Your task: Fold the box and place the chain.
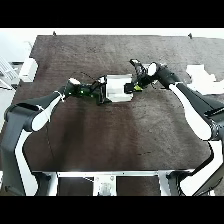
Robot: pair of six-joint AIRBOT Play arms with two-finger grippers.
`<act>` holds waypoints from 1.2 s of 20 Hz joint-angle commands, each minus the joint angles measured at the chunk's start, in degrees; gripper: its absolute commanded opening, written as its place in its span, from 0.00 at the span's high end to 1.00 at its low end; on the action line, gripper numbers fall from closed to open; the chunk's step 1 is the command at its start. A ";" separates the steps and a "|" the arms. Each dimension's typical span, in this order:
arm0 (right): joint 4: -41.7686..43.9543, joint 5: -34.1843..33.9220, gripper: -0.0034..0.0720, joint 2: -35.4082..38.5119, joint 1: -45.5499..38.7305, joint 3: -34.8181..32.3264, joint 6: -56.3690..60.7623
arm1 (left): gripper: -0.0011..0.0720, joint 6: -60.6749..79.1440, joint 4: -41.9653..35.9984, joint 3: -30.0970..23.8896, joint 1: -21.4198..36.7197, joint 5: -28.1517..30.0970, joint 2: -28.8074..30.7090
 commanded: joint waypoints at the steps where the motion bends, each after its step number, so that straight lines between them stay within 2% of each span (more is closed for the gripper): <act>1: -5.05 0.02 0.32 -0.07 1.29 0.04 4.52 | 0.35 -0.04 -0.02 0.00 0.07 0.04 -0.02; 3: -8.31 0.00 0.38 -0.07 1.44 0.11 6.08 | 0.35 -0.04 -0.02 0.00 0.07 0.07 -0.02; 7: -11.61 2.05 0.38 -0.61 1.49 2.38 8.90 | 0.35 -0.04 -0.02 0.00 0.07 0.07 -0.02; 16: -16.85 12.94 0.38 -5.22 4.35 10.23 11.10 | 0.35 -0.04 -0.02 0.00 0.07 0.07 -0.02; 24: -22.95 14.21 0.42 -5.68 5.44 11.87 16.76 | 0.35 -0.04 -0.04 0.00 0.07 0.04 -0.02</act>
